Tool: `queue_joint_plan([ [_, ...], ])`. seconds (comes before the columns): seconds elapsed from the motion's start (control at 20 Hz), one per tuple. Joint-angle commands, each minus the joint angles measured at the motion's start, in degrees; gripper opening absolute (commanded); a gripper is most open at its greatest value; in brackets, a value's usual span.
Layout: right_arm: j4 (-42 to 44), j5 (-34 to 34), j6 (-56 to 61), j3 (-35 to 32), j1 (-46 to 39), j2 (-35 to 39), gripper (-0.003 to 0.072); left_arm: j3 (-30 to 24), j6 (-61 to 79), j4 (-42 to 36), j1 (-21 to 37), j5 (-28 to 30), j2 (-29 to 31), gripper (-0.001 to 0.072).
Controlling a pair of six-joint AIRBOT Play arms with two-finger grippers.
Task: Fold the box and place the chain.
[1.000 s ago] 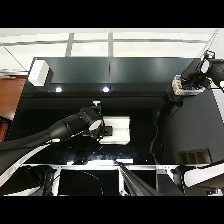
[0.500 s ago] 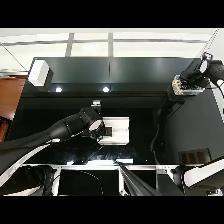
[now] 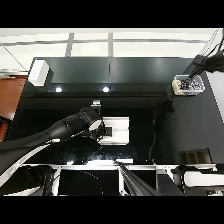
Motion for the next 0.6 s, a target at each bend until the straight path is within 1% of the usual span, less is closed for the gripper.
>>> queue_joint_plan([
  [0.0,4.3,3.6,-4.5,2.3,0.0,6.2,0.0037,0.0,0.0,0.0,0.0,0.1,0.0,0.0030],
  [0.2,10.3,9.4,-11.6,3.0,0.0,14.3,0.0037,0.0,0.0,0.0,0.0,0.1,-0.1,0.0030],
  [0.4,19.7,17.0,-18.6,2.8,0.1,24.6,0.0037,0.0,0.0,0.0,0.0,0.1,-0.1,0.0030],
  [0.45,22.4,17.6,-19.5,1.6,0.2,27.9,0.0037,0.0,0.0,0.0,0.0,0.1,-0.1,0.0030],
  [0.55,25.3,19.1,-19.8,-3.8,1.8,34.8,0.0036,0.0,0.0,0.0,0.0,0.1,-0.1,0.0030],
])
